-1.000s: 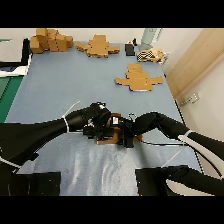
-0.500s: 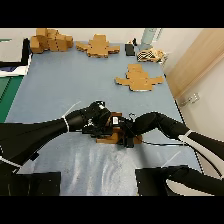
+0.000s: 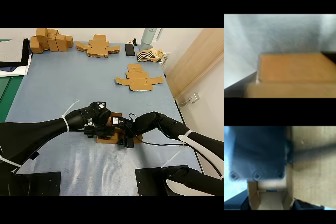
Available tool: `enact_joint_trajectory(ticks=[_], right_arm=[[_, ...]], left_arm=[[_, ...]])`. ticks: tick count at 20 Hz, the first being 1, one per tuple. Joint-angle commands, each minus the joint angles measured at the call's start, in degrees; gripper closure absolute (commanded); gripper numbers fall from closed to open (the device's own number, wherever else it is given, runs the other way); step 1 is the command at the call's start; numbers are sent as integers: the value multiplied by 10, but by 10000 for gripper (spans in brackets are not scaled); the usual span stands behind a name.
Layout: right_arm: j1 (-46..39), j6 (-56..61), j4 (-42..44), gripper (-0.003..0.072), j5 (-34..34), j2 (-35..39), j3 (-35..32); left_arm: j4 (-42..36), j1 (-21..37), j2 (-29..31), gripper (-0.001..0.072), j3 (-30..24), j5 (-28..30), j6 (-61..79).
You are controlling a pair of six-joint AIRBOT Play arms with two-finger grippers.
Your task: Fold the box.
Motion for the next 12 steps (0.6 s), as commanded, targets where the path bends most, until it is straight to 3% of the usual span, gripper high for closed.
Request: enact_joint_trajectory(ticks=[1, 2, 4, 6, 8, 12], right_arm=[[0, 1, 0, 248, 0, 0, 0], [0, 1, 0, 248, 0, 0, 0], [0, 1, 0, 248, 0, 0, 0], [0, 1, 0, 248, 0, 0, 0], [0, 1, 0, 248, 0, 0, 0], [0, 1, 0, 248, 0, 0, 0]], left_arm=[[2, 5, 0, 155, 0, -17, 0], [2, 5, 0, 157, 0, -14, 0], [3, 6, 0, 333, 0, -12, 0], [4, 8, 0, 337, 0, -13, 0], [3, 12, 0, 693, 0, -12, 12], [2, 12, 0, 695, 10, -12, 15]])
